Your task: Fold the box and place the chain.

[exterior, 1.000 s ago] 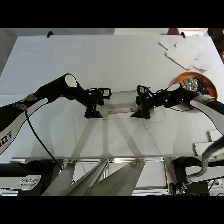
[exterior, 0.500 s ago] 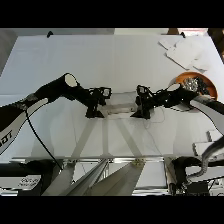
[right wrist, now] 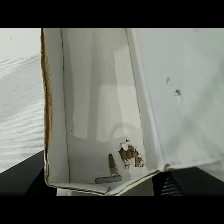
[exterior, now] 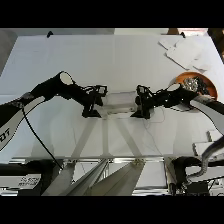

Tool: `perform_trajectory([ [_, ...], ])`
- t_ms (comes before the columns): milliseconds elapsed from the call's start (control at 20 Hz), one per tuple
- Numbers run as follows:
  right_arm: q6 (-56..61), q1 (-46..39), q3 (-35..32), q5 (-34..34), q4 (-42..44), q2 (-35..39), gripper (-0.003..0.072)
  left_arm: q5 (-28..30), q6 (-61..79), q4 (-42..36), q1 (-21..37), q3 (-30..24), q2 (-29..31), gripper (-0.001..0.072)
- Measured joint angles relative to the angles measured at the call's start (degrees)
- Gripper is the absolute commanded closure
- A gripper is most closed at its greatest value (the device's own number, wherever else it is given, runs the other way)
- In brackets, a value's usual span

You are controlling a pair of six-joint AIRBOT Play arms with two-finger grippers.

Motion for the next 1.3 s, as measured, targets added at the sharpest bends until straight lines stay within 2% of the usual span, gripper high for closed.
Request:
perform_trajectory([
  [400, 0.09, 0.0, 0.02, -0.24, 0.17, 0.0, 0.0168, -1.9, 0.02, -0.26, 0.26, -1.25, -1.68, 0.0147],
  [950, 0.07, -0.02, 0.04, -0.11, 0.02, 0.0, 0.0168, -0.33, -0.28, -2.36, 0.59, -1.38, -2.64, 0.0148],
  [1300, 0.07, -0.02, 0.04, -0.07, 0.02, 0.0, 0.0168, -0.09, -5.51, -1.95, 2.58, -1.38, -2.29, 0.0149],
])
